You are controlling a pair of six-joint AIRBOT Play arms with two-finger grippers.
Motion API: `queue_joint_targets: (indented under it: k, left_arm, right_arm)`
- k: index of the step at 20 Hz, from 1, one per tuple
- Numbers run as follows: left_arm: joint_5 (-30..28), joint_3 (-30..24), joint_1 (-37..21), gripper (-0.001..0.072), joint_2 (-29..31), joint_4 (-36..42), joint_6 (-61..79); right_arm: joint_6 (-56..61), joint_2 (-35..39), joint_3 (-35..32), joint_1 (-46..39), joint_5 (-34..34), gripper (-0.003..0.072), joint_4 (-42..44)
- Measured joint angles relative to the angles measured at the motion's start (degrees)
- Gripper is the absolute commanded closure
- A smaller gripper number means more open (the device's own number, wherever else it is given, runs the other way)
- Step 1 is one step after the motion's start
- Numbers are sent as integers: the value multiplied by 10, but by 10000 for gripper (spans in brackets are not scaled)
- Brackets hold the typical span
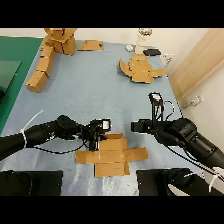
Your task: Fold the box.
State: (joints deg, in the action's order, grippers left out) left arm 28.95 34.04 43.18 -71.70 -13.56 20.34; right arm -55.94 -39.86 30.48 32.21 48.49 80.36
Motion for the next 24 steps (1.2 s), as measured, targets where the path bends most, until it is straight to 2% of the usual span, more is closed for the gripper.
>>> queue_joint_targets:
  k: [10,16,24]
  left_arm:
    - [-4,15,0,698,10,-8,-15]
    - [-60,22,4,699,54,-11,-10]
    - [-107,1,68,699,76,-26,-8]
  right_arm:
    - [0,0,0,0,0,684,0]
    - [0,0,0,0,0,684,-24]
    - [5,2,0,0,0,684,-46]
